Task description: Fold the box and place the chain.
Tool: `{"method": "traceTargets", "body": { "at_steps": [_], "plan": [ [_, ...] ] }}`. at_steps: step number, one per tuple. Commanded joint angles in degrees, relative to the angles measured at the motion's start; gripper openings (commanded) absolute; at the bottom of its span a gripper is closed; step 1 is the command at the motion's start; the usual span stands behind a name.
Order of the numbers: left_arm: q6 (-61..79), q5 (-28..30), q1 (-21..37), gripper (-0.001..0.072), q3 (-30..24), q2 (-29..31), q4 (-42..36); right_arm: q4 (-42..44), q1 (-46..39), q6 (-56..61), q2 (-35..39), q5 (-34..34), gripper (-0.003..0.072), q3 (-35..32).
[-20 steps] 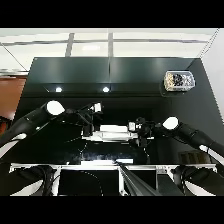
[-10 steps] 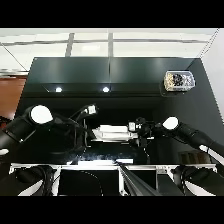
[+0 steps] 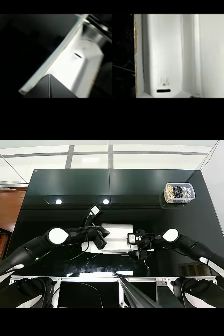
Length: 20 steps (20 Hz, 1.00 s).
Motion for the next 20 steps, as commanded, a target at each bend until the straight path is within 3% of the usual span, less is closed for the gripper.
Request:
{"method": "traceTargets", "body": {
  "at_steps": [1, 6, 10, 16, 20],
  "plan": [
    [-0.2, 4.5, 0.2, 0.0029, 1.9, -6.1, 4.7, 0.0, 0.0, 0.0, 0.0, 0.0, 0.0132, 0.0],
    [-0.7, -8.1, 1.2, 0.0028, 8.9, -15.2, 8.8, 0.0, 0.0, 0.0, 0.0, 0.0, 0.0132, 0.0],
    [-0.8, -13.3, 1.5, 0.0028, 13.4, -16.5, 15.1, 0.0, 0.0, 0.0, 0.0, 0.0, 0.0132, 0.0],
    [-0.7, -27.6, 8.0, 0.0029, 14.9, -10.6, 19.5, 0.0, 0.0, 0.0, 0.0, 0.0, 0.0132, 0.0],
    [2.6, -31.8, 14.6, 0.0053, 12.7, -2.6, 18.7, 0.0, 0.0, 0.0, 0.0, 0.0, 0.0131, 0.0]
  ]
}}
